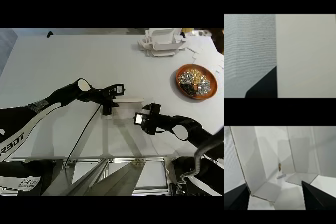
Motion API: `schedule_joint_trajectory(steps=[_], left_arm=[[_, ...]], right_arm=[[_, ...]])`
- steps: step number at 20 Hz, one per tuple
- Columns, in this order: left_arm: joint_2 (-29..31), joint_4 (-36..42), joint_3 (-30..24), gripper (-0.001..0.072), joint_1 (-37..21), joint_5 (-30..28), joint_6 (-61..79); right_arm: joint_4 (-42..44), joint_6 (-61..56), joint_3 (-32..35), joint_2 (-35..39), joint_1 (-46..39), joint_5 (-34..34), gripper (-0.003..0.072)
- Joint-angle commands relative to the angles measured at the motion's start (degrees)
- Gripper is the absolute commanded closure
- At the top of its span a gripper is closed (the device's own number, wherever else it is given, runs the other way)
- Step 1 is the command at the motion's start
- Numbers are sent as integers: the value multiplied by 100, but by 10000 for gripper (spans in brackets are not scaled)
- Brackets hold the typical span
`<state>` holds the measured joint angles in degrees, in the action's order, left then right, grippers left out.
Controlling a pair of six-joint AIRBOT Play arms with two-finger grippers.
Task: Fold the box and place the chain.
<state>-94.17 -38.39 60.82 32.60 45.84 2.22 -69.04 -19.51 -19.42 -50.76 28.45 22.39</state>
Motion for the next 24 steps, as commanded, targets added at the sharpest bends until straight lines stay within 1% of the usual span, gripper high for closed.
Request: schedule_joint_trajectory(steps=[1, 4, 6, 11, 16, 19, 24], left_arm=[[-4, 0, -2, 698, 0, 2, 9], [-2, 0, -2, 698, 0, 2, 9], [-4, 0, -2, 698, 0, 2, 9], [-2, 0, -2, 698, 0, 2, 9], [-2, 0, -2, 698, 0, 2, 9], [-2, 0, -2, 698, 0, 2, 9], [-4, 0, -2, 698, 0, 2, 9]], right_arm=[[387, 68, -111, -11, -236, 173, -5], [861, 879, -358, -59, -507, 723, -3], [1379, 1314, -490, -151, -704, 750, -4], [2092, 2339, -654, -507, -990, 966, -6], [2181, 2522, -953, -1025, -1460, 1582, -2], [2396, 2977, -962, -1165, -1709, 1832, -2], [2785, 3504, -977, -1200, -1740, 1858, -2]])
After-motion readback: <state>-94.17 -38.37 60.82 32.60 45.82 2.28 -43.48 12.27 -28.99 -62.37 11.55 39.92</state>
